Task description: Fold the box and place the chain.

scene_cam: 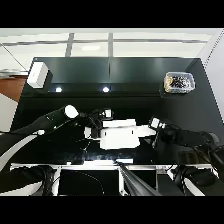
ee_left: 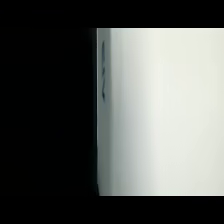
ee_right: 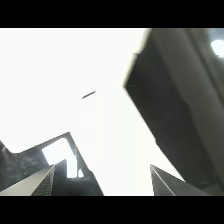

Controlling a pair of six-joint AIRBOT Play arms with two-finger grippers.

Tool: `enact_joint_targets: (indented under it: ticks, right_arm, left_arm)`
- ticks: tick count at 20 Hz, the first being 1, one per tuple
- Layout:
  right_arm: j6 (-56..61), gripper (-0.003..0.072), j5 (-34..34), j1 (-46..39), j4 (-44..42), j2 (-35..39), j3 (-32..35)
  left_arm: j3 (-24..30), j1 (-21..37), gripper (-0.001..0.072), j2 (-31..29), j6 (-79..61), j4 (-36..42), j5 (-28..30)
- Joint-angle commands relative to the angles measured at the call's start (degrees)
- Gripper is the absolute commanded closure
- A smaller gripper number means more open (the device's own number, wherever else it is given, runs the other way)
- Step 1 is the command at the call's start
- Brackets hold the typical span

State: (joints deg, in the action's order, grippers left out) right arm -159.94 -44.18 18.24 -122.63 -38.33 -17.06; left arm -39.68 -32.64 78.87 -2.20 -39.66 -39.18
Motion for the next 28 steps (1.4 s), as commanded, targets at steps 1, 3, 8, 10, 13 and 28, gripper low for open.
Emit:
enact_joint_targets:
  ticks: [1, 3, 8, 10, 13, 28]
  right_arm:
    - [-4.22, -0.0022, -1.25, 4.74, -0.28, -3.65, 0.15]
    - [-6.05, -0.0021, -1.07, 6.86, -0.39, -5.53, 0.11]
    - [-9.6, -0.0021, 2.29, 10.19, -3.54, -8.02, 0.11]
    - [-9.55, -0.0021, 6.54, 11.69, -5.57, -8.02, 0.11]
    - [-9.29, -0.0021, 8.24, 14.16, -5.49, -8.2, 0.11]
    - [1.9, -0.0023, 10.27, 15.74, 1.01, -9.44, -5.25]
  left_arm:
    - [0.04, -0.02, 0.0681, 0.2, -0.44, -0.39, -0.02]
    - [0.04, -0.02, 0.0681, 0.2, -0.44, -0.39, -0.02]
    - [0.04, -0.04, 0.0682, 0.2, -0.44, -0.39, -0.02]
    - [0.04, -0.04, 0.0681, 0.2, -0.44, -0.37, -0.02]
    - [0.04, -0.04, 0.0681, 0.2, -0.44, -0.37, 0.02]
    - [0.02, -0.04, 0.0682, 0.17, -0.42, -0.35, -1.68]
